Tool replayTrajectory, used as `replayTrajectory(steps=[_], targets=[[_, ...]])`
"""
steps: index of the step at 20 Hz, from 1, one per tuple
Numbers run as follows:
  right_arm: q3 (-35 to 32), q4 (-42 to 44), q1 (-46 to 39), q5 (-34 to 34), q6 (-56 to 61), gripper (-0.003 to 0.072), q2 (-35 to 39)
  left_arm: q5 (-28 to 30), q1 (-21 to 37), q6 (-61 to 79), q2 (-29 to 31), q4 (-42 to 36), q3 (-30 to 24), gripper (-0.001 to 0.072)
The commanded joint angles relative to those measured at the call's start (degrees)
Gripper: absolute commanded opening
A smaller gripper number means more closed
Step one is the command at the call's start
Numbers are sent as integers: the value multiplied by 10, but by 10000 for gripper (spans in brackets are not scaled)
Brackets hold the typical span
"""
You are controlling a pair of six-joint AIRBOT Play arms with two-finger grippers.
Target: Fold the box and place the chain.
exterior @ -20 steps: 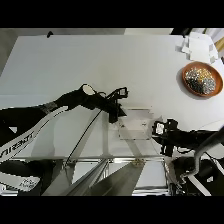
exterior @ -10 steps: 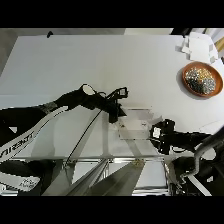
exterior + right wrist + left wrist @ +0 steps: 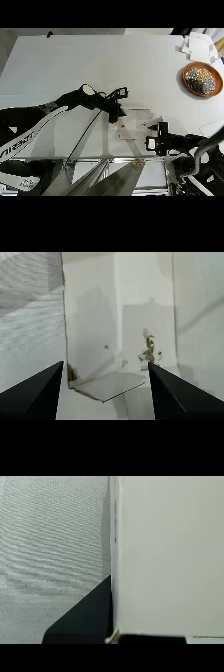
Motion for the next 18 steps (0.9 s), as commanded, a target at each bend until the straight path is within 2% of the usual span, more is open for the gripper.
replayTrajectory(steps=[1, 7, 12, 18], targets=[[-7, -6, 14, -51, -6, 585, -19, 0, 0, 0, 0, 0, 0, 8], [-6, -48, 14, -94, -6, 585, -45, 0, 0, 0, 0, 0, 0, 8], [2, -49, 13, -94, -6, 585, -45, 0, 0, 0, 0, 0, 0, 8], [18, -16, -48, -67, -10, 583, -78, 0, 0, 0, 0, 0, 0, 8]])
